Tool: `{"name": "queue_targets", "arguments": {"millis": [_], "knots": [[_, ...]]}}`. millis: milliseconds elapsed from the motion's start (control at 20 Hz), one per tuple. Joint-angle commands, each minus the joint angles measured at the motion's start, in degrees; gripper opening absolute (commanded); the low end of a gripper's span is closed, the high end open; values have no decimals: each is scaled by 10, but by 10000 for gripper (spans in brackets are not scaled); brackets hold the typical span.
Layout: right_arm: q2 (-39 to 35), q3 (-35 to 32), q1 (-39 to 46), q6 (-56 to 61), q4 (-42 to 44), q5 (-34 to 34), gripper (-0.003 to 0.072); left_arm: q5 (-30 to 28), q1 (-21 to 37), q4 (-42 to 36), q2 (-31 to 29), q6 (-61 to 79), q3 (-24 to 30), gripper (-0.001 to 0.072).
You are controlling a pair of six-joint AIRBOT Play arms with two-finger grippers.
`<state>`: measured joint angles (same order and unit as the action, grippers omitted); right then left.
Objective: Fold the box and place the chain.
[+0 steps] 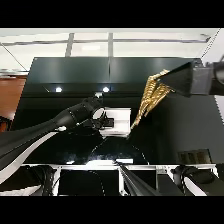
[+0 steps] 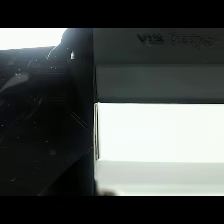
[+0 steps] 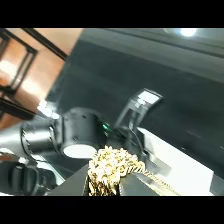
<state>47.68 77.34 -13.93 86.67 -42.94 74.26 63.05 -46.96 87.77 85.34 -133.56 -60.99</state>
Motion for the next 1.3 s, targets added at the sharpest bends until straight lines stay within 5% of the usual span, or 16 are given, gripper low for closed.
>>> {"name": "queue_targets", "arguments": {"millis": [0, 550, 950, 1250], "knots": [[17, -14, -50, 10, -1, -56, 5, 0, 0, 0, 0, 0, 0, 27], [58, -127, -81, 35, -103, -64, 7, 0, 0, 0, 0, 0, 0, 27], [117, -182, -146, 32, -33, -163, 8, 1, 0, 0, 0, 0, 0, 27], [127, -173, -146, 9, -5, -149, 8, 1, 0, 0, 0, 0, 0, 26]]}}
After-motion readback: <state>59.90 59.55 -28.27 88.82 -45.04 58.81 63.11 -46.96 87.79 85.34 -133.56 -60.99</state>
